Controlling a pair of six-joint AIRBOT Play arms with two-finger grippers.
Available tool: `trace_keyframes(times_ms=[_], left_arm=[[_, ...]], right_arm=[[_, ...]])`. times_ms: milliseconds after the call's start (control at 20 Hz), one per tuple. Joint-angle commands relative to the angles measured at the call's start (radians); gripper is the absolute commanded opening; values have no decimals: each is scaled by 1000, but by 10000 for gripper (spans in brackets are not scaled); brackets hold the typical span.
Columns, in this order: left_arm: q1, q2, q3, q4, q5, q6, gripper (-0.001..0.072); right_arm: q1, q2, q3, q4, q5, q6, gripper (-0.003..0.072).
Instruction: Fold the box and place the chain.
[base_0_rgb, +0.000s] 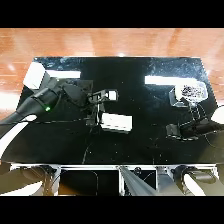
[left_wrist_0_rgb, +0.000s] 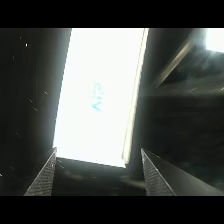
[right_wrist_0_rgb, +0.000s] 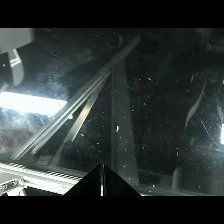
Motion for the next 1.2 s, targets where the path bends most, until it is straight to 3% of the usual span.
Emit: trace_keyframes(times_ms=[0, 1150], left_arm=[[-23, -45, 8, 34, -40, 126, 635], [-16, -89, 6, -26, -69, 188, 634]], right_arm=[[-20, 28, -30, 37, -27, 6, 32], [-20, 28, -30, 49, -40, 19, 31]])
